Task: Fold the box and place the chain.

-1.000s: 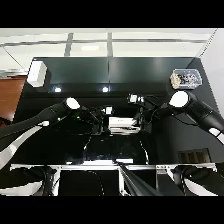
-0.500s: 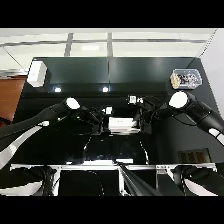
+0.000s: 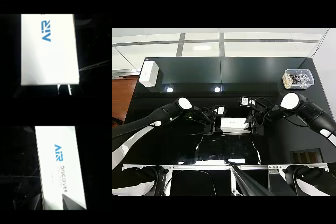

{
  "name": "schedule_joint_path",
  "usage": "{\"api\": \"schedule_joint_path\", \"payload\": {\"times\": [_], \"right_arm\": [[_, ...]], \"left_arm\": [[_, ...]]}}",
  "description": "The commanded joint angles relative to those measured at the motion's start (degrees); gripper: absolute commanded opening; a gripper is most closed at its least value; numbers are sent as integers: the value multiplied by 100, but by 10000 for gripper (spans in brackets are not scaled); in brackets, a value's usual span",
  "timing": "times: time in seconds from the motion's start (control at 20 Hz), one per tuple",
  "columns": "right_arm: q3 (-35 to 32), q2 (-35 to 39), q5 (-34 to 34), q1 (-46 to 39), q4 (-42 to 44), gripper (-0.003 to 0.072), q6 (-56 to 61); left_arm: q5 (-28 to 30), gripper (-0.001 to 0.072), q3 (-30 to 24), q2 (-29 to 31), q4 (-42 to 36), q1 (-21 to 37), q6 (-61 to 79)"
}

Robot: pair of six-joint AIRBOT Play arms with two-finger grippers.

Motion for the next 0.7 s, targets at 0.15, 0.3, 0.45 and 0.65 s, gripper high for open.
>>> {"api": "schedule_joint_path", "payload": {"times": [0.15, 0.3, 0.45, 0.65], "right_arm": [[-9, 114, 448, -210, 7, 325, 785], [68, 407, 997, -393, 57, 322, 2376], [-96, 444, 1309, -450, 356, 19, 3713], [-774, 435, -223, -306, 2280, 19, 3799]], "left_arm": [[2, 351, 4, -2, 0, -4, -4], [2, 351, 4, -2, 0, -4, -7], [2, 350, 4, -2, 0, -2, -7], [0, 350, 4, -2, 0, -2, -7]]}}
